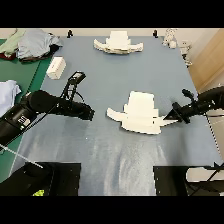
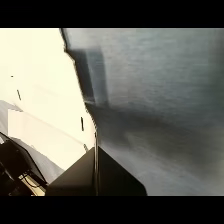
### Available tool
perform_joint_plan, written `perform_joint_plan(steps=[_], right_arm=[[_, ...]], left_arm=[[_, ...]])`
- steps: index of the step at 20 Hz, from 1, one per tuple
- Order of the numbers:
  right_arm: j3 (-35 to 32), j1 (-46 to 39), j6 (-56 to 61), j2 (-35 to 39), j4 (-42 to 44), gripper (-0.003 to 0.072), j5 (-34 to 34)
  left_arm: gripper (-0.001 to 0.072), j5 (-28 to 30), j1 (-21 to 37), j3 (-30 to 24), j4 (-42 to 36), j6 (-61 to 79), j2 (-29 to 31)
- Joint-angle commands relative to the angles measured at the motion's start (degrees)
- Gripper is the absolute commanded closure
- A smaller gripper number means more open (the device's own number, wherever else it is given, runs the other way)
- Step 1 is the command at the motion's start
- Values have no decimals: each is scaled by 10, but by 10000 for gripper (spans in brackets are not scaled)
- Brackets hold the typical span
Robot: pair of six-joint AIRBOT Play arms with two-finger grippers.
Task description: Fold the box.
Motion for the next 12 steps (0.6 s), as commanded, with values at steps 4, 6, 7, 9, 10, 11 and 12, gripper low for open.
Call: perform_joint_plan(steps=[4,6,7,9,10,11,12], right_arm=[[-34,97,-11,85,4,685,36],[-81,146,-9,126,7,685,61],[-110,172,-3,151,8,685,79],[-170,223,5,206,26,685,125],[-200,247,14,237,36,685,156],[-229,271,28,269,43,685,188],[-255,297,41,305,45,685,215]], left_arm=[[699,0,0,0,0,0,0],[699,1,0,0,0,0,0],[699,1,0,0,0,0,0],[699,1,0,0,0,0,0],[699,4,0,0,-1,0,0],[699,16,0,0,-5,0,0],[699,23,0,0,-10,0,0]])
